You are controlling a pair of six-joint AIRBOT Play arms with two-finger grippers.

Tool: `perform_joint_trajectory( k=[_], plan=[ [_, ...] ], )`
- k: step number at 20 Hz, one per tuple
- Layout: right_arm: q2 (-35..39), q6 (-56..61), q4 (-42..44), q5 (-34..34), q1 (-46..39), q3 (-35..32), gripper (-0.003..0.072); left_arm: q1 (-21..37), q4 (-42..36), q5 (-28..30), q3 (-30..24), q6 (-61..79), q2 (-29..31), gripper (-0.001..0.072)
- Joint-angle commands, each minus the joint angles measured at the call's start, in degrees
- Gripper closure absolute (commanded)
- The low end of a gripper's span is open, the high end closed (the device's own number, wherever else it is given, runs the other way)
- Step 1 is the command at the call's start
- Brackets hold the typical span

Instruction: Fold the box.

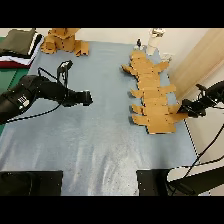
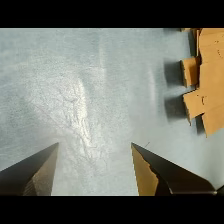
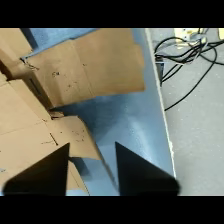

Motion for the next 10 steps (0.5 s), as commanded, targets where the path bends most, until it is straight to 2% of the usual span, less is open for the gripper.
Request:
perform_joint_trajectory(
  k=[1,2,3,4,6,10],
  plan=[
    [-3.19,-6.36,6.32,-3.63,-0.02,-0.02,0.0514,0.04,-1.07,0.24,0.02,-0.85,0.02,0.0018],
    [-3.19,-9.25,11.43,-6.03,-0.02,-0.02,0.0683,0.11,-2.01,0.26,0.02,-0.83,0.02,0.0019],
    [-2.86,-11.67,17.18,-8.66,0.09,-0.02,0.0685,0.24,-3.08,0.61,0.17,-0.79,0.02,0.0029],
    [-2.21,-12.48,22.08,-10.95,0.66,-0.02,0.0685,0.72,-4.07,1.68,0.61,0.11,0.02,0.0116],
    [-0.39,-11.47,23.82,-13.40,3.04,-0.02,0.0686,2.51,-6.95,4.50,1.79,3.08,0.04,0.0125],
    [4.02,-3.56,23.74,-13.51,9.79,-1.75,0.0686,8.07,-10.64,9.27,3.93,10.56,0.07,0.0125]
  ],
)
